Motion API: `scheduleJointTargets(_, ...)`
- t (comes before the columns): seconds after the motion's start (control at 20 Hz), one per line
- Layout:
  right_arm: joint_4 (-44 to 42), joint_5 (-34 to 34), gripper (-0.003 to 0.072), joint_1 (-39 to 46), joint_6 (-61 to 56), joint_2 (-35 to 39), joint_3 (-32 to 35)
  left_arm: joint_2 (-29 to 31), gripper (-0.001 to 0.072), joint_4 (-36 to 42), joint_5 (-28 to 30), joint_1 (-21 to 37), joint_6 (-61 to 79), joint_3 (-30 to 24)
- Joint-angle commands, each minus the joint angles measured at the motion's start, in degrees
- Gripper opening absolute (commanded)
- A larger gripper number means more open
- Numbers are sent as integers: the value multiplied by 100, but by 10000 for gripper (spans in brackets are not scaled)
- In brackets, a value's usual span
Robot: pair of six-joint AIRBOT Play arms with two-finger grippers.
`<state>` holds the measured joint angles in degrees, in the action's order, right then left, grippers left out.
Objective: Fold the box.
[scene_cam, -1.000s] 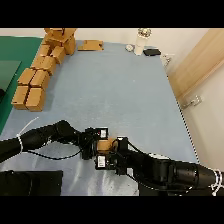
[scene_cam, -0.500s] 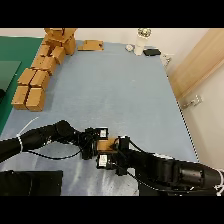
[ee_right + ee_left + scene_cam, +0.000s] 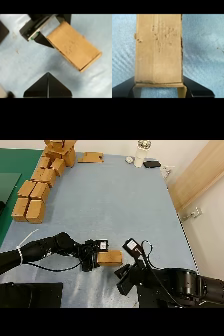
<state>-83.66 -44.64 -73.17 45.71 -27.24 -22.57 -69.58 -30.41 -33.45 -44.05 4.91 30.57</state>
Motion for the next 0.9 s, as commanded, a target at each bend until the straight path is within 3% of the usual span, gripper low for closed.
scheduleJointTargets(0.0, 114, 1523, 2, 59, -3235, 114, 638, 4, 499, -2, 0, -2, 0, -2)
scheduleJointTargets(0.1, 1067, 2514, 2, 339, -4922, 76, 946, 4, 499, -2, 0, -2, 0, -2)
scheduleJointTargets(0.2, 1910, 2533, 2, 702, -6006, 37, 1049, 4, 499, -2, 4, -2, 0, -2)
scheduleJointTargets(0.35, 1987, 2627, 2, 1062, -6131, -66, 1139, 4, 498, -2, -2, -2, 0, -2)
scheduleJointTargets(0.85, 1784, 2592, 2, 837, -6133, -424, 1182, 4, 499, -2, 0, -2, 0, -2)
